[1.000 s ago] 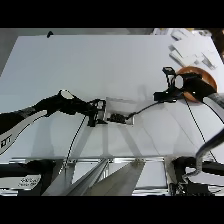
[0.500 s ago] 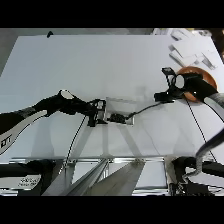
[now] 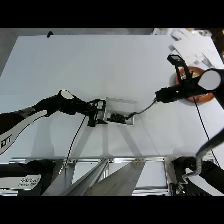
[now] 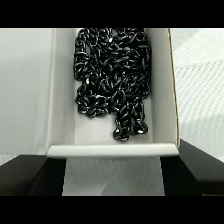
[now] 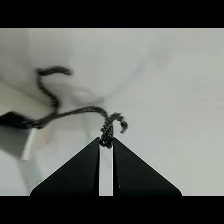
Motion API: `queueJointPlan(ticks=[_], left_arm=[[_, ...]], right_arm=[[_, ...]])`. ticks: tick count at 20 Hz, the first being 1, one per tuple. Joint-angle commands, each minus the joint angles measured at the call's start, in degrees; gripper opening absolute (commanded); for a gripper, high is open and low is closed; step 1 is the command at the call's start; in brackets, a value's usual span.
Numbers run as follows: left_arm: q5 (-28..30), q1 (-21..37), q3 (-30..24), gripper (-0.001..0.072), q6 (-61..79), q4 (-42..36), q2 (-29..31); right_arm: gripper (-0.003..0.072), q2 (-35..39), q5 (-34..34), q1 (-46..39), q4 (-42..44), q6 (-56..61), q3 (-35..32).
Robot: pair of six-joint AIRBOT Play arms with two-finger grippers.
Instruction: Fold the box and place the chain.
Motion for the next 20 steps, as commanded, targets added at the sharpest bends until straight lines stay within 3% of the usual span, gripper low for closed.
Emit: queueJointPlan(ticks=[1, 4, 8, 12, 16, 20], left_arm=[[0.00, 0.04, 0.04, 0.0033, 0.02, 0.00, 0.00], [0.00, 0.04, 0.04, 0.0033, 0.02, 0.00, 0.00], [0.02, 0.04, 0.04, 0.0033, 0.02, 0.02, 0.00], [0.00, 0.04, 0.04, 0.0033, 0.02, 0.02, 0.00], [0.02, 0.04, 0.04, 0.0033, 0.02, 0.00, 0.00], [0.00, 0.04, 0.04, 0.0033, 0.02, 0.00, 0.00]], right_arm=[[0.0015, 6.25, 1.49, 0.39, 21.99, -8.96, 0.07], [0.0015, 6.95, 1.42, 0.59, 31.89, -13.33, 0.07], [0.0015, 6.47, -1.33, 5.81, 32.52, -14.82, 0.07], [0.0015, 5.01, -7.08, 11.87, 29.57, -14.69, 0.04], [0.0015, 1.60, -7.30, 13.42, 27.45, -14.45, 0.04], [0.0027, -3.50, -6.19, 13.60, 19.65, -14.58, 0.04]])
